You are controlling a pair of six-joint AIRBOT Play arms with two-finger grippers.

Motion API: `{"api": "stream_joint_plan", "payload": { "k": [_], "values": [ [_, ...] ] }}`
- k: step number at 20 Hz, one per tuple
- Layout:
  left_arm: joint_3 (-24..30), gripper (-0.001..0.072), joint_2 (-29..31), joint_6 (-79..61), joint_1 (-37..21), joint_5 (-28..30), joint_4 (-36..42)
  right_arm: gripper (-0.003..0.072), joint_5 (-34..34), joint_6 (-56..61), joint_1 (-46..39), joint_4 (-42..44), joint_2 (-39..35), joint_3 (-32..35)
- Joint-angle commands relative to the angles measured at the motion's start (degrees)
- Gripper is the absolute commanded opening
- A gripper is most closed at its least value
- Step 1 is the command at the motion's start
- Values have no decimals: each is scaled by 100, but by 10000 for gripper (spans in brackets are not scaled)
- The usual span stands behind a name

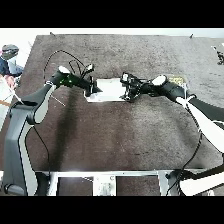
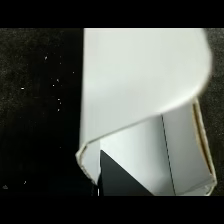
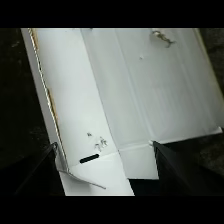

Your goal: Fold the box and place the chain.

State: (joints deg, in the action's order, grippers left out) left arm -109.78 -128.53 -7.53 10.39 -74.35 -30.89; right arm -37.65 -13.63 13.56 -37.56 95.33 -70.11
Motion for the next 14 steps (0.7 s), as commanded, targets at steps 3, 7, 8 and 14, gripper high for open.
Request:
{"api": "stream_joint_plan", "payload": {
  "k": [3,7,8,14],
  "values": [
    [2,11,-4,-2,2,0,4,720,-61,35,-79,-33,179,-192],
    [2,11,-4,0,2,-4,2,720,-358,35,-133,-31,367,-452],
    [2,11,-4,-2,2,-2,2,720,-444,39,-173,-28,407,-529],
    [2,11,-4,0,2,-2,2,720,-1419,210,-459,52,898,-1207]
  ]
}}
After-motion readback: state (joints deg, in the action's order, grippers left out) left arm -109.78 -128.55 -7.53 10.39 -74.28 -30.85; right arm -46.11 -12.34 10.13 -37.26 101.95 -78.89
